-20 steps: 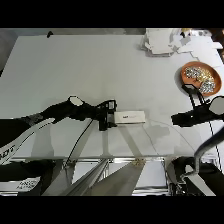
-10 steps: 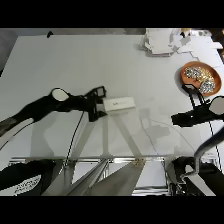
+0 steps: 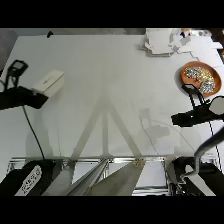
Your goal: Fold the box and place the chain.
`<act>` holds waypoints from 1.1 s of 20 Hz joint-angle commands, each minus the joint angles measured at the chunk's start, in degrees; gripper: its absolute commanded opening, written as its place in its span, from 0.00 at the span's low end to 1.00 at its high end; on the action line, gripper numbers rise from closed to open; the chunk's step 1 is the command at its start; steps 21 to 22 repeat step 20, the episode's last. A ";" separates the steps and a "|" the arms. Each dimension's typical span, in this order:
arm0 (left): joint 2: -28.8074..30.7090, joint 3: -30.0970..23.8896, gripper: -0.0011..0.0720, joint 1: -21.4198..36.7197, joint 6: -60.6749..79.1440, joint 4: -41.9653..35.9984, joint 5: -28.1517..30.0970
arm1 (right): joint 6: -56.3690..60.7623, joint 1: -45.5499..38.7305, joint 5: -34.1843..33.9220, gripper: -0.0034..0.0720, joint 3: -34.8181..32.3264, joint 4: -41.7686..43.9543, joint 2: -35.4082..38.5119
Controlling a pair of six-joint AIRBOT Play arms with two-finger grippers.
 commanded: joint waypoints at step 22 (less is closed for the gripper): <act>10.91 -11.47 0.97 10.95 -11.58 3.30 -3.63 | 0.02 -0.04 0.00 0.07 -0.02 0.02 -0.02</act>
